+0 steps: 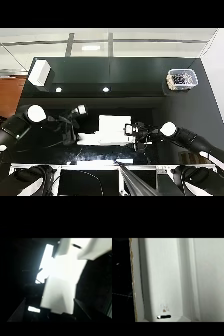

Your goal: Fold the box and place the chain.

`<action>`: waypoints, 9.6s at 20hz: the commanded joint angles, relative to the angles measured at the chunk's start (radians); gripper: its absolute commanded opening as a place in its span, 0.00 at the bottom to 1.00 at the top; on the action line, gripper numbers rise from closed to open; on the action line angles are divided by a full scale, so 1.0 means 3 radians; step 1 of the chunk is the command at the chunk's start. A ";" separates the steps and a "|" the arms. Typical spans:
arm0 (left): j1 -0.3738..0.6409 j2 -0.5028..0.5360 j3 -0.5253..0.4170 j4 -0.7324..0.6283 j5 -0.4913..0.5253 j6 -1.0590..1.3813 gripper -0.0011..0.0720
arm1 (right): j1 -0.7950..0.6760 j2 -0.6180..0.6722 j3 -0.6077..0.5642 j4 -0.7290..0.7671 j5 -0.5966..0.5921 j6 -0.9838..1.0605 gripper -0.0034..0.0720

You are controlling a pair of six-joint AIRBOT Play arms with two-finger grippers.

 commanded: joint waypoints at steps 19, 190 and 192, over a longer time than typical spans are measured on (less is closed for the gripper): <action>-0.0846 -0.0300 -0.0367 -0.1066 0.1200 0.0900 0.48 | 0.0004 -0.0001 -0.0001 0.0001 0.0001 0.0000 0.68; -0.1882 -0.1401 0.1190 0.1475 -0.0024 -0.6480 0.06 | 0.0005 0.0395 0.0069 -0.0472 0.0167 0.0474 0.68; -0.1882 -0.1401 0.1190 0.1474 -0.0037 -0.6480 0.06 | 0.0009 0.0394 0.0069 -0.0365 0.0169 0.0483 0.48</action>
